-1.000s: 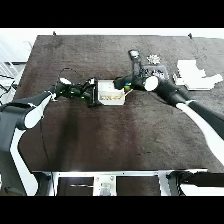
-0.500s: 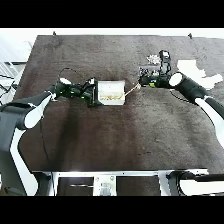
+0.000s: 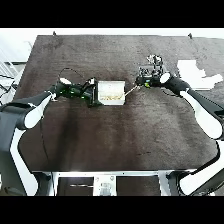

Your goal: Fold the box and place the chain.

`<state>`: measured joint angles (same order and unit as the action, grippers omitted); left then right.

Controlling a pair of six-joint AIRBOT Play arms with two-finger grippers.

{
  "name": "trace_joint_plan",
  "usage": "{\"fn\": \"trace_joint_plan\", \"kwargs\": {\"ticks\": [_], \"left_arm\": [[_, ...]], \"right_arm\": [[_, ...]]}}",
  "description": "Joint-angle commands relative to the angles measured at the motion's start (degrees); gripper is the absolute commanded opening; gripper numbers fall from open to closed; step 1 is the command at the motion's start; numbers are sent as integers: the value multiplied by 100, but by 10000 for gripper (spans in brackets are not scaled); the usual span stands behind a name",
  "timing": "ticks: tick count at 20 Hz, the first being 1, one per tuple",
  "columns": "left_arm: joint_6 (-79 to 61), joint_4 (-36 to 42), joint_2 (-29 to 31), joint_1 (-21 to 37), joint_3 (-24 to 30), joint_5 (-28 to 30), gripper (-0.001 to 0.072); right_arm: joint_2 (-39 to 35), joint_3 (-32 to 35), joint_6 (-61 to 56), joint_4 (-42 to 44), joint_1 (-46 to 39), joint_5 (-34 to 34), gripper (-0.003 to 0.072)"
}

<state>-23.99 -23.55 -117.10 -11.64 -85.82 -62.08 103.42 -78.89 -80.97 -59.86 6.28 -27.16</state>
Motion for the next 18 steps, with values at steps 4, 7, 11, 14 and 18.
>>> {"fn": "trace_joint_plan", "kwargs": {"ticks": [4, 7, 11, 14, 18], "left_arm": [[-2, 2, -4, -2, 2, 7, 336], [-2, 0, -4, -2, 2, 7, 336], [-2, 0, -2, -2, 2, 7, 336], [-2, 0, -2, -2, 2, 4, 336], [-2, 0, -4, -2, 2, 4, 336]], "right_arm": [[483, -420, 20, 133, -4, 79, 167], [247, -417, 160, 127, 13, -87, 9], [-780, -415, 485, 83, 57, -944, 9], [-1790, -415, 527, -76, 81, -1279, 8], [-2946, -415, 669, -334, 313, -1364, 8]]}}
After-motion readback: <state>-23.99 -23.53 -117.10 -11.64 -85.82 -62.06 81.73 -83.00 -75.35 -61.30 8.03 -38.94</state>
